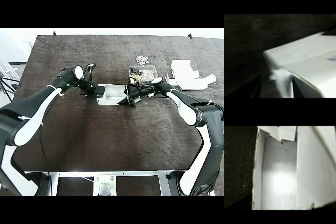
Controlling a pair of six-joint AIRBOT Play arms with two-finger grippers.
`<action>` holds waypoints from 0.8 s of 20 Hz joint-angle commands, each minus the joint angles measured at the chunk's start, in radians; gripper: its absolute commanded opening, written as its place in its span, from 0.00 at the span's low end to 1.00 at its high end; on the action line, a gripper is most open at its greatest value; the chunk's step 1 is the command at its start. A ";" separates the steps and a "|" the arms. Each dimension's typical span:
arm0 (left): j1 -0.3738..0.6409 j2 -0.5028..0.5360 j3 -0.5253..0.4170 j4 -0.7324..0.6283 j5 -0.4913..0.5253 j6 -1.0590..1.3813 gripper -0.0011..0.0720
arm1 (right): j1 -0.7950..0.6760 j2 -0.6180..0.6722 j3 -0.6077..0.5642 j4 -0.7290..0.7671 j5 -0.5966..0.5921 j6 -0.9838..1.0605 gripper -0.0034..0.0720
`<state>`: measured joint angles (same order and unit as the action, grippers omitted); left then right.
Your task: Fold the box and place the chain.
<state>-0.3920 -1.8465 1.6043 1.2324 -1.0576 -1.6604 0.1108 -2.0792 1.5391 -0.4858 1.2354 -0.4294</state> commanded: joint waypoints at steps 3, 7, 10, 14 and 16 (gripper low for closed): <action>-0.009 -0.023 0.072 0.040 -0.054 -0.064 0.62 | 0.000 -0.001 0.000 0.000 0.000 0.002 0.60; -0.034 -0.034 0.108 0.048 -0.052 -0.071 0.61 | 0.000 -0.001 0.000 0.000 0.000 0.002 0.60; -0.050 -0.052 0.134 0.053 -0.059 -0.092 0.61 | 0.000 -0.001 0.000 0.000 0.000 0.002 0.60; -0.050 -0.103 0.216 0.079 -0.181 -0.178 0.61 | 0.000 -0.001 0.000 0.000 0.000 0.002 0.60; -0.052 -0.129 0.267 0.101 -0.249 -0.219 0.61 | 0.000 -0.001 0.000 0.000 0.000 0.002 0.60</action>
<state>-0.4408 -1.9404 1.8103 1.3029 -1.2011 -1.8133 0.1116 -2.0800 1.5391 -0.4858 1.2358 -0.4282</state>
